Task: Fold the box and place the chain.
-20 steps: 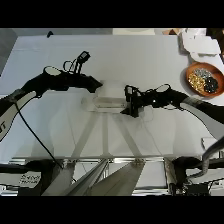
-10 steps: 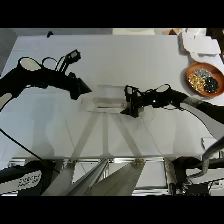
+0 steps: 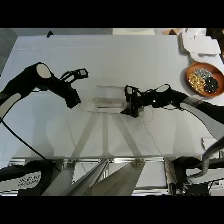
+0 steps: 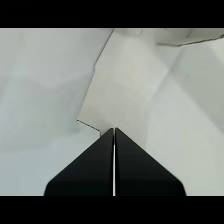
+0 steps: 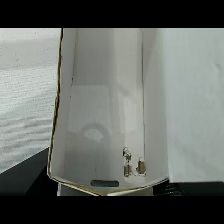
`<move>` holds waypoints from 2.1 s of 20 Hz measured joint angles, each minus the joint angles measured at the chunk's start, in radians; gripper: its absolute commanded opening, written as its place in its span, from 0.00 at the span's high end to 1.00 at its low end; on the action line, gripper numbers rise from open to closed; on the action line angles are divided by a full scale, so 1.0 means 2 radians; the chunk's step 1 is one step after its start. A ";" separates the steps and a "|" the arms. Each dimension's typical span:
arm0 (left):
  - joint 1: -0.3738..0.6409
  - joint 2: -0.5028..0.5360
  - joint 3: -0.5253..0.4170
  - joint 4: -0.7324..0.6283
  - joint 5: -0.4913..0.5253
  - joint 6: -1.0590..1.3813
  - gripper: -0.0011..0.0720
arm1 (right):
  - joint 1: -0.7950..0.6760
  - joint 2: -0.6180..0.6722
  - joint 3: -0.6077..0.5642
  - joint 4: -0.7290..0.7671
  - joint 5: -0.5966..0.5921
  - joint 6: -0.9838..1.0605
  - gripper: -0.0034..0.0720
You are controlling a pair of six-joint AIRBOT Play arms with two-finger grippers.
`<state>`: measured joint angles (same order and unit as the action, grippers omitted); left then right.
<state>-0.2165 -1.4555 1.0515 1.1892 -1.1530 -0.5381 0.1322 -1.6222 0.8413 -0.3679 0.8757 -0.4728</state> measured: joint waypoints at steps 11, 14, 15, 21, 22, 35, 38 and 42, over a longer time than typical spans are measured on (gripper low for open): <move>-0.024 -0.002 0.000 0.097 0.010 -0.080 0.97 | 0.000 0.000 0.000 0.000 0.000 0.000 0.36; -0.026 0.016 0.000 0.097 -0.005 -0.083 0.97 | 0.000 0.000 0.000 0.000 0.000 0.000 0.36; -0.026 0.024 0.000 0.090 -0.009 -0.076 0.97 | 0.000 0.000 0.000 0.000 0.000 0.000 0.36; -0.027 0.042 0.000 -0.023 -0.005 0.058 0.59 | 0.000 0.000 0.000 0.000 0.000 0.000 0.36; -0.027 0.040 0.000 -0.042 0.001 0.086 0.42 | 0.000 0.000 0.000 0.000 0.000 0.000 0.36; -0.038 -0.034 0.000 -0.103 0.056 0.292 0.37 | 0.000 0.000 0.000 0.000 0.000 0.000 0.36; -0.045 -0.042 0.000 -0.105 0.064 0.300 0.48 | 0.000 0.000 0.000 0.000 0.000 0.000 0.36; -0.056 -0.052 0.000 -0.107 0.067 0.305 0.48 | 0.000 0.000 0.000 0.000 0.000 0.000 0.36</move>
<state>-0.3283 -1.5604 1.0515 0.9756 -1.0183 0.0719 0.1322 -1.6222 0.8410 -0.3679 0.8753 -0.4728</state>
